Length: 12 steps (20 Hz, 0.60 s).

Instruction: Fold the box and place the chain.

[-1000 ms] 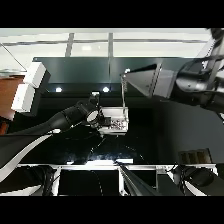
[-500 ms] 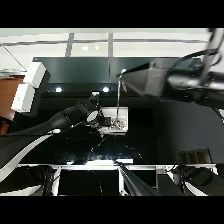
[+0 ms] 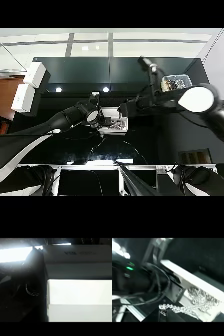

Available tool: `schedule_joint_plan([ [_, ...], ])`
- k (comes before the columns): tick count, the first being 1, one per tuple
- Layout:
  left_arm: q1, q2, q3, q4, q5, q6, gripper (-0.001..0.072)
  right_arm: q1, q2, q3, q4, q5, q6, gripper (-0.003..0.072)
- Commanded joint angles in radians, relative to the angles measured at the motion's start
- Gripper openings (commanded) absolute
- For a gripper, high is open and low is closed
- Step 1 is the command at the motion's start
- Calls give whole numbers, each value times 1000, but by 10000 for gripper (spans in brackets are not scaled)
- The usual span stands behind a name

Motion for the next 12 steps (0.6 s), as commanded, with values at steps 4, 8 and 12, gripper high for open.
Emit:
schedule_joint_plan([
  [4, 0, 0, 1, 0, -1, 0, 29, -2, -66, -21, -39, 41, 8, 450],
  [8, 0, 0, 1, 0, -1, 0, 29, -100, -12, -21, -61, 167, -16, 507],
  [12, 0, 0, 2, 0, -1, 0, 29, -219, 107, -21, -307, 283, -14, 507],
])
